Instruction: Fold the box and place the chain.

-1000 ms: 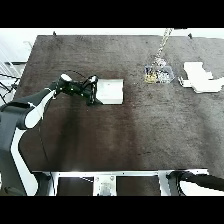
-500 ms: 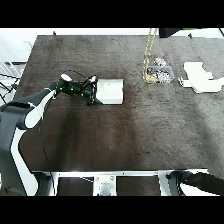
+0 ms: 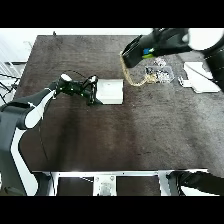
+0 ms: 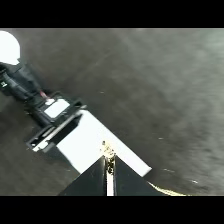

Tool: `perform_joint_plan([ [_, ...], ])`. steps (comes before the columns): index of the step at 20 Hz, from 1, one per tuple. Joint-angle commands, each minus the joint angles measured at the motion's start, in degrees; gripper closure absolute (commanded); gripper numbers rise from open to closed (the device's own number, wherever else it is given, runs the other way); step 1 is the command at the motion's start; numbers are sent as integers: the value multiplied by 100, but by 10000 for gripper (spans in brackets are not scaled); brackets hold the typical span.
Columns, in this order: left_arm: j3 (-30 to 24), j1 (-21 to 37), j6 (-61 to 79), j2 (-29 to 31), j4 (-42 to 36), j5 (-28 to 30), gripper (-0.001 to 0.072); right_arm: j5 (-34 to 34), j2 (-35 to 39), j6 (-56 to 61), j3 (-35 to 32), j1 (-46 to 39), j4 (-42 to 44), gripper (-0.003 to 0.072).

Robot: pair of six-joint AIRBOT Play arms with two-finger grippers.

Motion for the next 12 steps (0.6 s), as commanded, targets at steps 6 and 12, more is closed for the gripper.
perform_joint_plan([
  [6,2,2,0,4,2,0,219,-951,-1134,13,-748,210,625,676],
  [12,2,2,2,4,2,2,219,-2594,-2022,13,-1735,208,675,673],
])
